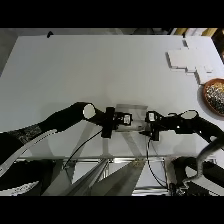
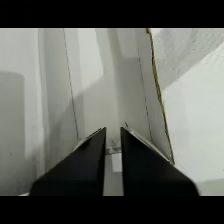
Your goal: Fold the box and place the chain.
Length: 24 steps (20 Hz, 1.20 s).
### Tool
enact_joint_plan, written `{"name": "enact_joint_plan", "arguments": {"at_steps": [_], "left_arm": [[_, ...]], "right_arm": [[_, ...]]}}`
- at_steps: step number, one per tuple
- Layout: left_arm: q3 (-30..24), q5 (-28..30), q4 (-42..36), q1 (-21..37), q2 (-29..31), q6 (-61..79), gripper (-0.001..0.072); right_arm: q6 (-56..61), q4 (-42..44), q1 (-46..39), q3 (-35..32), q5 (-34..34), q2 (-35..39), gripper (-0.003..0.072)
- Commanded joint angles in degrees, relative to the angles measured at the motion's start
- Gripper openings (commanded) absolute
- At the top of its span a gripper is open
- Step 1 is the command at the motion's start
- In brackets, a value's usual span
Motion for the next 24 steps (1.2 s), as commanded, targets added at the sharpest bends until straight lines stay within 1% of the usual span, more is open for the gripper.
{"name": "enact_joint_plan", "arguments": {"at_steps": [1, 2, 3, 4, 6, 9, 10, 12, 13, 14, 16, 18, 20, 22, 24], "left_arm": [[0.0, 0.2, -0.4, -0.3, -0.5, -1.4, 0.0289], [0.0, 0.2, -0.4, -0.3, -0.5, -2.4, 0.03], [0.0, 0.3, -0.4, -0.3, -0.5, -2.9, 0.0375], [0.0, 0.3, -0.4, -0.3, -0.5, -3.0, 0.0464], [0.0, 0.2, -0.4, -0.3, -0.5, -3.1, 0.0464], [0.0, 0.2, 0.1, -0.3, 0.2, -8.8, 0.0456], [0.0, -0.3, 0.6, -0.3, 1.0, -11.4, 0.0426], [0.0, -2.4, 3.3, -0.2, 4.0, -17.4, 0.0233], [0.0, -4.0, 5.5, 0.0, 5.9, -20.3, 0.0111], [0.0, -5.5, 7.8, 0.4, 7.7, -23.2, 0.0008], [0.0, -8.0, 12.5, 2.0, 11.0, -32.8, 0.0002], [0.0, -10.3, 17.0, 4.0, 13.8, -46.5, 0.0002], [0.0, -12.2, 21.8, 6.1, 15.6, -63.5, 0.0002], [-0.7, -11.8, 25.0, 7.3, 15.5, -80.8, 0.0002], [-3.6, -8.2, 24.9, 8.1, 14.6, -91.0, 0.0003]], "right_arm": [[0.2, 0.1, 0.0, 0.0, 0.0, 0.0, 0.0407], [0.2, 0.1, 0.0, 0.0, 0.0, 0.0, 0.0407], [0.2, 0.1, 0.0, 0.0, 0.0, 0.0, 0.0407], [0.2, 0.1, 0.0, 0.0, 0.0, 0.0, 0.0407], [0.2, 0.1, 0.0, 0.0, 0.0, 0.0, 0.0407], [0.2, 0.1, 0.0, 0.0, 0.0, 0.0, 0.0407], [0.2, 0.1, 0.0, 0.0, 0.0, 0.0, 0.0407], [0.2, 0.1, 0.0, 0.0, 0.0, 0.0, 0.0407], [0.2, 0.1, 0.0, 0.0, 0.0, 0.0, 0.0407], [0.2, 0.1, 0.0, 0.0, 0.0, 0.0, 0.0407], [0.2, 0.1, 0.0, 0.0, 0.0, 0.0, 0.0407], [0.2, 0.1, 0.0, 0.0, 0.0, 0.0, 0.0407], [0.2, 0.1, 0.0, 0.0, 0.0, 0.0, 0.0407], [0.2, 0.1, 0.0, 0.0, 0.0, 0.0, 0.0407], [0.2, 0.1, 0.0, 0.0, 0.0, 0.0, 0.0407]]}}
